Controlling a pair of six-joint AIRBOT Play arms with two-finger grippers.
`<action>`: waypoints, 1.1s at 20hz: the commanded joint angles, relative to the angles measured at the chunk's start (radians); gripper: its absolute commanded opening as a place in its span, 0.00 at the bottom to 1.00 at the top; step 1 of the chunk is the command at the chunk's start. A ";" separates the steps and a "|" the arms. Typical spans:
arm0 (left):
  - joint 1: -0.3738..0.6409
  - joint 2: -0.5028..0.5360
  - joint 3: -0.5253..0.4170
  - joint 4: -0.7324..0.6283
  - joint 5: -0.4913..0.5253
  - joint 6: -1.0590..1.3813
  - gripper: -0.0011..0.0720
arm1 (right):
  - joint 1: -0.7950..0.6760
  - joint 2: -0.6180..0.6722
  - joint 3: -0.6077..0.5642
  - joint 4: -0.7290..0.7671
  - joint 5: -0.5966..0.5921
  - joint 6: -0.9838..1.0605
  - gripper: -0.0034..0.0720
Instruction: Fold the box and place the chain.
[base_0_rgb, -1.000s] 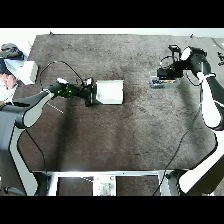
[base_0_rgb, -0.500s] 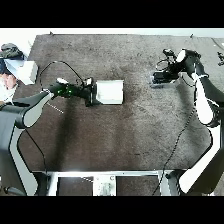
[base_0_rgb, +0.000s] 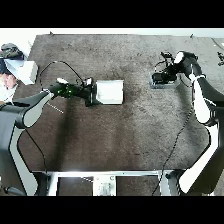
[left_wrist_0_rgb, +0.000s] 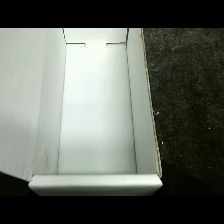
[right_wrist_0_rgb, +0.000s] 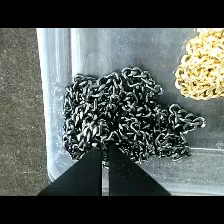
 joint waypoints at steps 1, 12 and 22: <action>-0.001 0.001 0.000 0.000 0.000 0.000 0.39 | 0.001 0.013 0.039 -0.002 -0.006 0.003 0.07; -0.001 0.001 0.000 0.000 0.000 0.000 0.39 | 0.039 0.494 0.045 -0.002 0.072 -0.066 0.07; -0.001 0.001 0.000 0.000 0.000 0.000 0.39 | 0.254 0.849 0.045 -0.001 -0.223 -0.105 0.06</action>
